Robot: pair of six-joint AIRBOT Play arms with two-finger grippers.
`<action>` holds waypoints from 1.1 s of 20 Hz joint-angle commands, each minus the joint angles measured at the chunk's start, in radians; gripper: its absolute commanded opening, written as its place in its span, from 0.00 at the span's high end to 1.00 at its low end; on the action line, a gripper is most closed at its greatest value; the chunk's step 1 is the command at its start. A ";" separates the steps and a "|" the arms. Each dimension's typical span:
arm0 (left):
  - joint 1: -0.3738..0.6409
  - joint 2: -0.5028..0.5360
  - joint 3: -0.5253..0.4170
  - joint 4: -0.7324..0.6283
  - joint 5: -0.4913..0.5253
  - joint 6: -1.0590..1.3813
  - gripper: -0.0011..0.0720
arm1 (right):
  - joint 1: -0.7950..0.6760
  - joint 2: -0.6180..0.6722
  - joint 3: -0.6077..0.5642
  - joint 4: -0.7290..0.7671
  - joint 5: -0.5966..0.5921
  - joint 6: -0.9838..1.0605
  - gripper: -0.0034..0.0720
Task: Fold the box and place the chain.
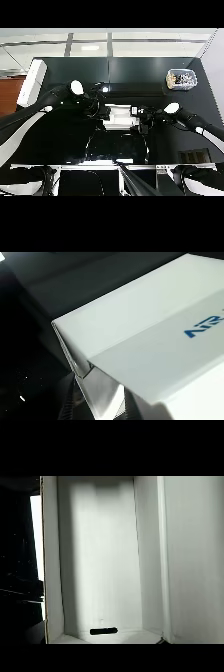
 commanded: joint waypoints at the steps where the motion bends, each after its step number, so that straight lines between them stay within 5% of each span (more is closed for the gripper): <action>1: -0.049 -0.001 0.031 0.084 0.003 -0.119 0.61 | 0.001 0.000 0.000 0.000 0.001 0.000 0.81; 15: -0.148 -0.011 0.035 0.317 0.011 -0.394 0.61 | 0.001 0.000 0.000 0.000 0.001 0.000 0.81; 22: -0.220 -0.057 0.135 0.486 -0.066 -0.617 0.61 | 0.001 0.000 0.000 0.000 0.001 -0.001 0.81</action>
